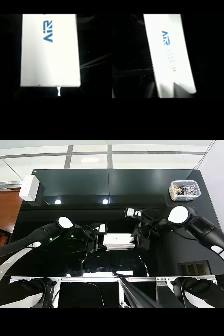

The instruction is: Fold the box and place the chain.

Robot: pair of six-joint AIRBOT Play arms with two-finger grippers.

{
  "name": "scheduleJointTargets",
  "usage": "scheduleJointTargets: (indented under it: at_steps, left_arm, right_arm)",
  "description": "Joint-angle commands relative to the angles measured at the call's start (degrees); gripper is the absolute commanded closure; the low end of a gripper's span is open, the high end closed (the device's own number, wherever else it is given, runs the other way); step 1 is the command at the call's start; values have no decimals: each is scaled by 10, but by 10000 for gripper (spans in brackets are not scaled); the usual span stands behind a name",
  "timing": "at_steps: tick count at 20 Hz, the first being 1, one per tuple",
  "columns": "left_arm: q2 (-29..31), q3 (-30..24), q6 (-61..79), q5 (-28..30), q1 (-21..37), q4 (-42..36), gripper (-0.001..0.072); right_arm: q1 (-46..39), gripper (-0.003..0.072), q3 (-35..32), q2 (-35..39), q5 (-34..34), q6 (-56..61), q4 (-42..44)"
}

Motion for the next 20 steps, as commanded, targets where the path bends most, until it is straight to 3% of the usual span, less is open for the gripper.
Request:
scheduleJointTargets:
  at_steps: [1,3,5,7,12,17,20]
  left_arm:
    - [0,0,0,0,0,0,267]
    - [0,0,0,0,0,0,267]
    - [0,0,0,0,0,0,266]
    - [0,0,0,1,0,0,267]
    - [0,0,0,1,0,0,266]
    - [0,0,0,1,0,0,266]
    - [0,0,0,1,0,0,266]
  right_arm:
    - [-43,671,-6,13,116,160,17]
    - [-72,670,-60,13,86,166,136]
    - [-79,670,-118,10,4,166,287]
    - [-72,670,-151,1,-63,167,372]
    - [-49,670,-154,-37,-149,219,339]
    - [-49,670,-154,-43,-157,276,255]
    - [-49,671,-154,-44,-165,279,248]
